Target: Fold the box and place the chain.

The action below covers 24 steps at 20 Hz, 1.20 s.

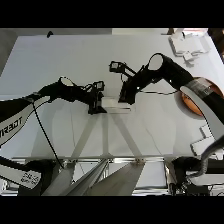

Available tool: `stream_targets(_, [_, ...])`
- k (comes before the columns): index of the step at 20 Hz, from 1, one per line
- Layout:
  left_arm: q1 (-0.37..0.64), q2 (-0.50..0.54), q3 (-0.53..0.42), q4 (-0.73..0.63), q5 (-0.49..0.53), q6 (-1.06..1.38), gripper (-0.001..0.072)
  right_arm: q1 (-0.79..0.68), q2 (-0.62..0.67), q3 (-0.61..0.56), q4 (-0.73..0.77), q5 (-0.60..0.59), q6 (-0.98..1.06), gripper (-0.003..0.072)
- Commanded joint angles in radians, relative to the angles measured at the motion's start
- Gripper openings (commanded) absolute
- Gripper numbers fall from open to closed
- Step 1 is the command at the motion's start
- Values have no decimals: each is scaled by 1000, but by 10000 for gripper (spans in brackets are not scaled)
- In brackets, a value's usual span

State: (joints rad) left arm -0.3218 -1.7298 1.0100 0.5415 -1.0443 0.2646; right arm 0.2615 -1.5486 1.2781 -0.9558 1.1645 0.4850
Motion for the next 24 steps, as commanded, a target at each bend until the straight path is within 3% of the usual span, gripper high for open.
stream_targets(1, [0, 0, 0, 0, 0, 0, 319, 21, 51, -96, -13, -136, -73, 368])
stream_targets(2, [0, 0, 0, 0, 0, 0, 319, 29, 50, -106, -34, -163, -72, 366])
stream_targets(4, [0, 0, 0, 0, 0, 0, 319, 56, 50, -111, -100, -201, -72, 290])
stream_targets(14, [0, 0, 0, 0, 0, 0, 319, 87, 111, -111, -158, -297, -72, 254])
stream_targets(24, [0, 0, 0, 0, 0, 0, 319, 93, 107, -128, -145, -282, -64, 255])
